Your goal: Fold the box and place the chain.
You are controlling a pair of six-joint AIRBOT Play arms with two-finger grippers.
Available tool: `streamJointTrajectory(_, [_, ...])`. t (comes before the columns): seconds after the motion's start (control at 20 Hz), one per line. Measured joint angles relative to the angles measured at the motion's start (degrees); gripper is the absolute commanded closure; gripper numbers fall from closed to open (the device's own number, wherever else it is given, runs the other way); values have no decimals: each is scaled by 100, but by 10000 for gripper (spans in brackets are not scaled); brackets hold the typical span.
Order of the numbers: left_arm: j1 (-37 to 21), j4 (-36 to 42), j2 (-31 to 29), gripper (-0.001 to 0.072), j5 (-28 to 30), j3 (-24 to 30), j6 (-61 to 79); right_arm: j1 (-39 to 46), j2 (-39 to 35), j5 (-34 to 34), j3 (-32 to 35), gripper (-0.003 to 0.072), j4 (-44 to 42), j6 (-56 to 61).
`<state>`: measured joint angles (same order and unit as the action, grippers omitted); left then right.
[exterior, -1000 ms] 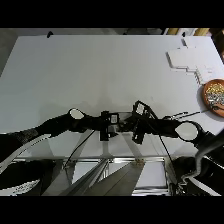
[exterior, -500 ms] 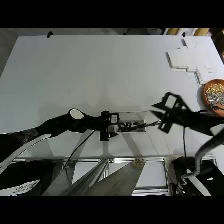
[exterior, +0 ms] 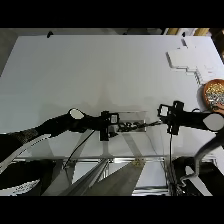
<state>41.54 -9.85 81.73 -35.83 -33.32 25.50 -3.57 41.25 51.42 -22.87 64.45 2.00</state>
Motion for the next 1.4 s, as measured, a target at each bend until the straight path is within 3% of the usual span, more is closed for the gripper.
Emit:
streamJointTrajectory(0.4, [0, 0, 0, 365, 0, 0, 0, -632, 1189, -627, 140, 488, -24, -898])
streamJointTrajectory(0.6, [0, -2, 0, 365, -2, 0, 0, -761, 1475, -802, 142, 533, -59, -962])
streamJointTrajectory(0.7, [0, 0, 0, 365, 0, 0, -2, -787, 1526, -804, 146, 665, -68, -981])
streamJointTrajectory(0.75, [0, -2, 0, 365, -2, 0, -2, -793, 1523, -802, 151, 665, -68, -984])
streamJointTrajectory(0.95, [0, 0, 0, 365, 0, 0, 0, -809, 1176, -533, 162, 666, 142, -966])
streamJointTrajectory(1.2, [0, 0, 0, 365, 0, 0, 0, -811, 144, 81, 157, 665, 129, -442])
streamJointTrajectory(1.4, [0, 0, 0, 365, -2, 0, -2, -811, -636, 490, 157, 665, -398, 205])
